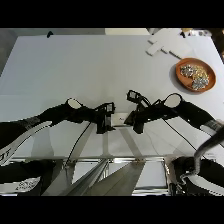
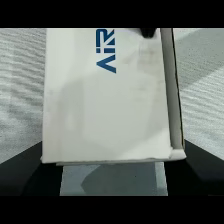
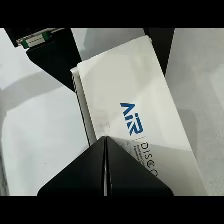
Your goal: Fold the box and place the chain.
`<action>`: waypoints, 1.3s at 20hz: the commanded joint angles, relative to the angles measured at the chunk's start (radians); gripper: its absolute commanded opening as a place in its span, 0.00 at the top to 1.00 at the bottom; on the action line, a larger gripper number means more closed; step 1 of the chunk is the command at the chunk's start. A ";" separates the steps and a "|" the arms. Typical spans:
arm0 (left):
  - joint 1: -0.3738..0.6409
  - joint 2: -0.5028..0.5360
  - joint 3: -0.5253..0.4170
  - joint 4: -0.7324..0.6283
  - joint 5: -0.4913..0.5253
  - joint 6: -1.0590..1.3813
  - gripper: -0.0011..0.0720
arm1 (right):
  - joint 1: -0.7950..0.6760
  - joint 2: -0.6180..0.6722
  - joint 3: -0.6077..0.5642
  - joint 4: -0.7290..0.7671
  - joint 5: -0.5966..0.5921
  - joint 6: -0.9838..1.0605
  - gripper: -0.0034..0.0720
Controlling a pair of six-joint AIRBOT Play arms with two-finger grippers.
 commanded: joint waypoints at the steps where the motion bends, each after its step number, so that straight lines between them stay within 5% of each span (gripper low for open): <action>1: 0.000 0.001 0.000 0.000 0.000 0.000 0.80 | -0.001 -0.009 -0.026 -0.031 -0.054 0.011 0.94; 8: 0.000 0.001 0.000 0.000 0.000 0.000 0.80 | -0.001 0.031 -0.036 -0.034 -0.074 0.011 0.93; 14: 0.000 0.001 0.000 0.000 0.000 0.000 0.80 | -0.002 0.318 -0.035 -0.121 -0.077 0.088 0.94; 18: 0.000 0.001 0.000 0.000 0.000 0.000 0.80 | -0.002 0.525 -0.035 -0.512 -0.007 0.511 0.94; 22: 0.000 0.001 0.000 0.000 0.000 0.000 0.80 | -0.002 0.566 -0.036 -0.903 0.325 1.184 0.94; 26: 0.000 0.001 0.000 0.000 0.000 0.000 0.80 | -0.002 0.555 -0.042 -0.936 0.504 1.394 0.93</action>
